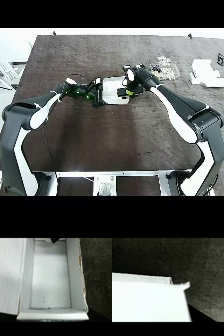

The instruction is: Fold the box and place the chain.

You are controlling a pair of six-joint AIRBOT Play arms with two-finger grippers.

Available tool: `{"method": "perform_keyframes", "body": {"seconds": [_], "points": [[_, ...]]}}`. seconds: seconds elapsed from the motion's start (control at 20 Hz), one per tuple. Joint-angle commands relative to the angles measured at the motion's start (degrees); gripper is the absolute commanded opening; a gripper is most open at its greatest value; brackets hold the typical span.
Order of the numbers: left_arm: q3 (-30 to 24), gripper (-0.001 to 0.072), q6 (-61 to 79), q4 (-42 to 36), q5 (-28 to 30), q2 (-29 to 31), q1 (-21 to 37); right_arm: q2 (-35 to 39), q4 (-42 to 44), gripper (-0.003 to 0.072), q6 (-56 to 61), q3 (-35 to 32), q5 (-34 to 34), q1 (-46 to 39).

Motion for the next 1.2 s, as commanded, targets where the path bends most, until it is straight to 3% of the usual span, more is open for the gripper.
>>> {"method": "perform_keyframes", "body": {"seconds": [0.0, 0.2, 0.3, 0.5, 0.65, 0.7, 0.8, 0.95, 1.05, 1.15], "points": [[0.0, 0.0471, 0.0, 0.1, 0.0, 0.0, 0.0, 0.4, -0.5, 0.0430, 0.1, 0.2, -0.2, 0.0], [0.0, 0.0471, 0.0, 0.1, 0.0, 0.0, 0.0, 1.4, -0.5, 0.0444, -0.3, 1.4, -0.1, 0.0], [0.0, 0.0471, 0.0, 0.1, 0.0, 0.0, 0.0, 3.0, -0.5, 0.0521, -0.9, 1.4, -0.2, 0.0], [0.0, 0.0471, 0.0, 0.1, 0.0, 0.0, 0.0, 8.6, -3.8, 0.0521, -7.9, 1.4, -1.1, -0.1], [0.0, 0.0471, 0.0, 0.1, 0.0, 0.0, 0.0, 12.4, -13.3, 0.0528, -9.4, 1.4, -5.2, -2.7], [0.0, 0.0471, 0.0, 0.1, 0.0, 0.0, 0.0, 13.1, -14.4, 0.0563, -9.4, 1.4, -7.2, -4.9], [0.0, 0.0471, 0.0, 0.1, 0.0, 0.0, 0.0, 12.8, -14.3, 0.0563, -9.4, 1.4, -12.5, -10.6], [0.0, 0.0471, 0.0, 0.1, 0.0, 0.0, 0.0, 9.6, -6.1, 0.0562, -12.3, 1.4, -21.4, -20.3], [0.0, 0.0471, 0.0, 0.1, 0.0, 0.0, 0.0, 6.8, 5.4, 0.0562, -19.9, 1.4, -23.6, -25.4], [0.0, 0.0471, 0.0, 0.1, 0.0, 0.0, 0.0, 4.2, 9.6, 0.0562, -24.2, 1.5, -24.4, -28.0]]}}
